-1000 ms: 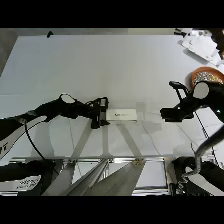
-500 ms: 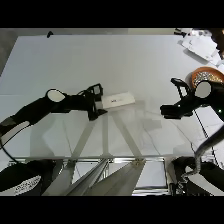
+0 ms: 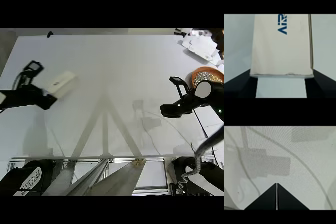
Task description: Fold the box and place the chain.
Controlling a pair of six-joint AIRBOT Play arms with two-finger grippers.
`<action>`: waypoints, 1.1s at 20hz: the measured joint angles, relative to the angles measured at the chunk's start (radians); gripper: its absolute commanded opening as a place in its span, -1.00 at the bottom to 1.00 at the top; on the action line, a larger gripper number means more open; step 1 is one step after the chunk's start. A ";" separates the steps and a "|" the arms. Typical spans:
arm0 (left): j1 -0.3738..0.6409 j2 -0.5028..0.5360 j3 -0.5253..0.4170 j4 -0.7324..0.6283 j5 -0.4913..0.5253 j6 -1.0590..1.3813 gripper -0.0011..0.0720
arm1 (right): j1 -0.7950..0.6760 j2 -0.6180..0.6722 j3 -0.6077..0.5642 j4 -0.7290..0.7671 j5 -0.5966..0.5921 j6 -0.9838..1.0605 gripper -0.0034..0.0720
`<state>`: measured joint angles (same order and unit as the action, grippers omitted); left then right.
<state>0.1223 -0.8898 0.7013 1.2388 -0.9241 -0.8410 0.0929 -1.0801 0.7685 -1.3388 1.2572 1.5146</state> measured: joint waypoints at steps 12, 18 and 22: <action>0.375 -0.049 -0.130 0.226 -0.052 -0.254 -0.96 | 0.000 0.000 0.000 0.001 0.034 -0.034 -0.86; 0.387 -0.055 -0.219 0.282 0.007 -0.279 -0.94 | 0.000 0.000 0.000 0.008 0.044 -0.059 -0.20; 0.387 -0.056 -0.233 0.294 0.015 -0.282 0.90 | 0.000 0.000 0.000 0.013 0.050 -0.073 -0.20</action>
<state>0.5095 -0.9455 0.4683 1.5330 -0.9089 -1.1225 0.0929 -1.0801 0.7685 -1.3262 1.3067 1.4418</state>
